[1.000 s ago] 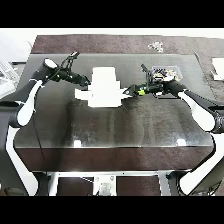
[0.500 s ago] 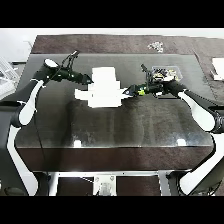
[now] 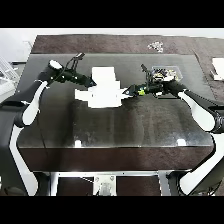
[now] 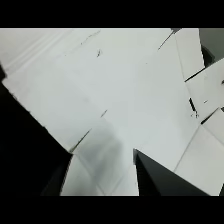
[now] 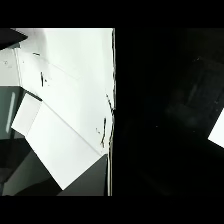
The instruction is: Fold the box and place the chain.
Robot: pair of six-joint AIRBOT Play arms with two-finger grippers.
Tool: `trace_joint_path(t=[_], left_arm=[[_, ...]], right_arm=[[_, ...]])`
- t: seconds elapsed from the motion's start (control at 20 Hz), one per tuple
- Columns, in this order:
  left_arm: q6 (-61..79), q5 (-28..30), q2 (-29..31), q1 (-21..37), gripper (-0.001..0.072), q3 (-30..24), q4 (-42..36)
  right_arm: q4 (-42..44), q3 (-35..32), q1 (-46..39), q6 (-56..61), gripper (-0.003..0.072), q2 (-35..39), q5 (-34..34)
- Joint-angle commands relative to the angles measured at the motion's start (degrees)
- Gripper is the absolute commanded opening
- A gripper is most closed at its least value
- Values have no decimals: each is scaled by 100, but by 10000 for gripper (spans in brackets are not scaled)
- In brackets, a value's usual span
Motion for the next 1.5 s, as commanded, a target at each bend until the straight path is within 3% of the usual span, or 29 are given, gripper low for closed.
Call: trace_joint_path(t=[0.0,0.15,0.55,0.6,0.65,0.9,0.95,1.05,1.1,1.2,1.45], left_arm=[[31,4,-83,-26,485,9,-81],[181,103,-83,-26,416,24,-286],[190,81,-83,-26,412,50,-348],[195,74,-83,-26,279,50,-350],[201,39,-83,-26,238,48,-352],[380,-267,-96,-26,235,48,-350],[446,-271,-101,-26,174,48,-356],[623,-343,-101,-26,166,48,-374],[706,-389,-101,-26,94,48,-413],[879,-409,-109,-26,50,48,-490],[1392,-490,-111,-26,21,48,-678]], right_arm=[[0,4,4,-28,13,2,0],[0,4,4,-39,13,2,0],[0,4,2,-42,13,2,0],[0,4,2,-42,13,2,0],[0,4,2,-44,13,2,0],[4,4,4,-131,13,2,0],[2,4,4,-131,13,2,2],[4,4,4,-131,13,2,7],[9,4,2,-133,14,2,52],[17,4,2,-192,13,2,153],[17,4,0,-195,14,2,195]])
